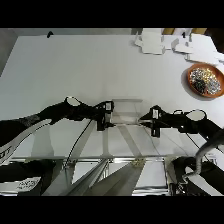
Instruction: Fold the box and place the chain.
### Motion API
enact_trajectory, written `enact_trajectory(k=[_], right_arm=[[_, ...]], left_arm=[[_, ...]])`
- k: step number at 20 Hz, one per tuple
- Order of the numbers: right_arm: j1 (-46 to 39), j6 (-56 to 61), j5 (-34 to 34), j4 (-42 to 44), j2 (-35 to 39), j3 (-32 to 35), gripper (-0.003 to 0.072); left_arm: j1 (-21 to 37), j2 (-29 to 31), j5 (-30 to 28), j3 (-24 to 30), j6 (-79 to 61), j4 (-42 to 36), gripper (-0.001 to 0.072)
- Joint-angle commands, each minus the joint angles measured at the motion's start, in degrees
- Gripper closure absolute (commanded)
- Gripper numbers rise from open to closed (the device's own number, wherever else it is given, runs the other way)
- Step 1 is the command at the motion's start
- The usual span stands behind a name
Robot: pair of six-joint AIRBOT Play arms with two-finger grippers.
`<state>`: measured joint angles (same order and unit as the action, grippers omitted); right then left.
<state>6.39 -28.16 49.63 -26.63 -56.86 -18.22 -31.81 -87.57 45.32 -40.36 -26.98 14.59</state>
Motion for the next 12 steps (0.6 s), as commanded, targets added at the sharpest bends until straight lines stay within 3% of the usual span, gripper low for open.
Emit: enact_trajectory(k=[1, 8, 12], right_arm=[[-2.32, 5.07, 2.14, -6.67, 3.26, 0.02, 0.0481], [-5.33, 6.93, 3.43, -8.72, 4.31, 0.02, 0.044], [-4.9, 4.92, 2.03, -4.68, 1.79, 0.02, 0.0452]], left_arm=[[0.0, 0.0, -0.09, 0.0, 0.0, 0.0, 0.0391], [0.0, 0.0, -0.09, 0.0, 0.0, 0.02, 0.0391], [0.0, 0.0, -0.09, 0.0, 0.0, 0.0, 0.0391]])
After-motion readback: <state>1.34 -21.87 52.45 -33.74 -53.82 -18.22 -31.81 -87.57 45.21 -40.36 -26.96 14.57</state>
